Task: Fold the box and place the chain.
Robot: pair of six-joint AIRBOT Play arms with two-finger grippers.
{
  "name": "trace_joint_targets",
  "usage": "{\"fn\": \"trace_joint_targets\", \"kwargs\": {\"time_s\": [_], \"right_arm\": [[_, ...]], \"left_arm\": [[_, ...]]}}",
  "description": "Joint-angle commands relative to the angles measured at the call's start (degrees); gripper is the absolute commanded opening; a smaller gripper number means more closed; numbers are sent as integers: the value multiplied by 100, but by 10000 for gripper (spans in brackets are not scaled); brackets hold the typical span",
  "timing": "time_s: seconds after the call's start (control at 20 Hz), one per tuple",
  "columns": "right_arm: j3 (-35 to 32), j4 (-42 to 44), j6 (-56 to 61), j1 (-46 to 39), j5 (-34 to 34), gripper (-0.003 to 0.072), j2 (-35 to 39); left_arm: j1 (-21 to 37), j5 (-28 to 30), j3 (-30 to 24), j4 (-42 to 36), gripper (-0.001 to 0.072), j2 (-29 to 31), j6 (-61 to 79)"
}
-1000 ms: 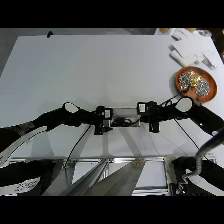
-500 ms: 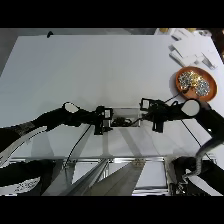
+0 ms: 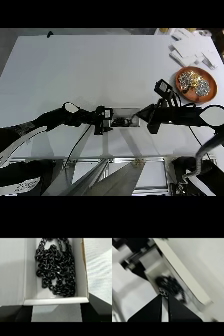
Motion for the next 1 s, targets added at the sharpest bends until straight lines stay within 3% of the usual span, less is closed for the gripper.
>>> {"fn": "trace_joint_targets", "kwargs": {"time_s": [0.0, 0.2, 0.5, 0.55, 0.65, 0.85, 0.95], "right_arm": [[4, 841, 131, 732, -546, 17, 22], [4, 590, 138, 1639, -1727, 17, -452], [4, 136, 334, 1746, -1862, 18, -1552], [4, 120, 332, 1746, -1917, 40, -1624], [24, 120, 332, 1711, -2074, 191, -1606], [479, -367, 326, 1097, -1279, 151, -1331], [721, -1056, 321, 621, -627, 36, -1123]], "left_arm": [[7, 2, -2, 2, 71, 4, 2], [4, 2, -2, 2, 71, 2, 2], [7, 2, -2, 2, 71, 4, 2], [7, 2, -2, 2, 71, 2, 2], [4, 2, -2, 2, 71, 2, 2], [4, 2, -2, 2, 71, 2, 2], [4, 2, -2, 4, 71, 2, 2]]}}
